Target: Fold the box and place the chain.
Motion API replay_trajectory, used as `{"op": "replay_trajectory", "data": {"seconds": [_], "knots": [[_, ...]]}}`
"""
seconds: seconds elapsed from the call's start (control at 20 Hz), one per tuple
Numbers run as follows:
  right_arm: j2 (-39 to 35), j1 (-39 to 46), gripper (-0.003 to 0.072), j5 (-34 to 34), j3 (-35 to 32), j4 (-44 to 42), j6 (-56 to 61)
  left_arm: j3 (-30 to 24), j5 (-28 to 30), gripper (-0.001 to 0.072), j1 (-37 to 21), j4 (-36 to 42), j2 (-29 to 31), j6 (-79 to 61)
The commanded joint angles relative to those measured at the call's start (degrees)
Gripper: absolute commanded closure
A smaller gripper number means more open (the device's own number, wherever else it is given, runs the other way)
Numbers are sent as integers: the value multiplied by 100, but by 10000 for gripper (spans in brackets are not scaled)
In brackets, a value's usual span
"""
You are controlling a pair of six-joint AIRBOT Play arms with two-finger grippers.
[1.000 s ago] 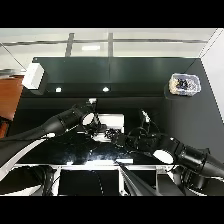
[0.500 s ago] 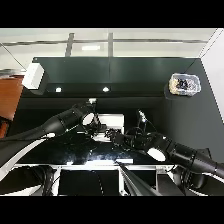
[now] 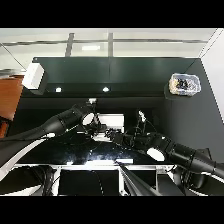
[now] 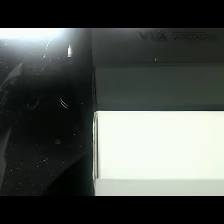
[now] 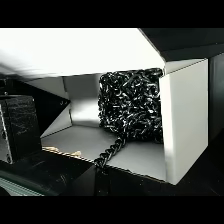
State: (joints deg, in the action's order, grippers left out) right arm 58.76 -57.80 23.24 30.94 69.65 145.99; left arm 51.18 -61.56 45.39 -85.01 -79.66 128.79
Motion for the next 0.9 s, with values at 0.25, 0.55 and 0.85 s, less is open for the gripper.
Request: {"op": "replay_trajectory", "data": {"seconds": [0.25, 0.55, 0.85], "knots": [[-74, -7, 635, -68, 22, -208, -13, -2, 4, 675, -2, -2, -2, -2], [-339, 175, 634, -179, 22, -201, -15, -2, 9, 675, -2, 0, -2, -2], [-560, 525, 304, 44, 22, -188, -466, -2, -11, 675, -2, 0, -2, -9]]}}
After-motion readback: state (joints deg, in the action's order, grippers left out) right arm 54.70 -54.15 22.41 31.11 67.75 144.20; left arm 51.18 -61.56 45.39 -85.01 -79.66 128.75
